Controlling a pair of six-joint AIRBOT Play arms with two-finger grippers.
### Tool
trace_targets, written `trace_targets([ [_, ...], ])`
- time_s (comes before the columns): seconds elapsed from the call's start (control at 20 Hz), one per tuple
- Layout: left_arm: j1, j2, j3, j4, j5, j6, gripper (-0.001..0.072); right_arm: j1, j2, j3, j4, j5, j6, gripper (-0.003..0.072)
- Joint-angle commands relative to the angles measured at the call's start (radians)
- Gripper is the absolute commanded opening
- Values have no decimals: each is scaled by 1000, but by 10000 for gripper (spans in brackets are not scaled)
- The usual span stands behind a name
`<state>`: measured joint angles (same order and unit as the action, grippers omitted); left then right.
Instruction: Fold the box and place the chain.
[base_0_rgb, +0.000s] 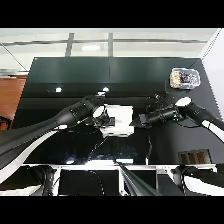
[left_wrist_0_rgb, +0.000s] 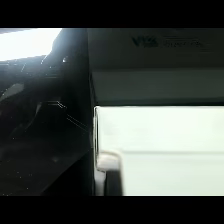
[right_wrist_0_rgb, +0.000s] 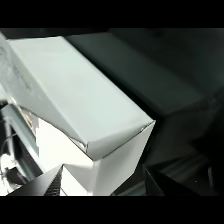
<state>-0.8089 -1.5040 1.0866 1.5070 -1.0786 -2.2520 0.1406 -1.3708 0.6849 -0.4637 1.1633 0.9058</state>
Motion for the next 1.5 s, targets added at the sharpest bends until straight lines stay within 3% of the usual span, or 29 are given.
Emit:
trace_targets([
  [0.0,1,-1,0,0,0,0,26,49,17,41,-63,-24,103,543],
  [0.2,1,-1,0,0,1,0,27,131,47,78,-70,-22,211,540],
  [0.3,1,-1,0,0,1,0,27,169,53,94,-93,-38,256,410],
  [0.4,1,-1,0,-1,1,0,27,201,53,98,-119,-55,285,410],
  [0.65,1,-1,0,0,1,0,27,286,53,151,-370,-113,494,401],
  [0.9,1,-1,0,0,0,0,26,290,55,209,-430,-56,539,401],
  [1.1,1,-1,0,0,1,0,26,291,55,238,-564,8,648,401],
  [1.45,1,-1,0,0,0,0,26,390,55,239,-662,-26,756,401],
])
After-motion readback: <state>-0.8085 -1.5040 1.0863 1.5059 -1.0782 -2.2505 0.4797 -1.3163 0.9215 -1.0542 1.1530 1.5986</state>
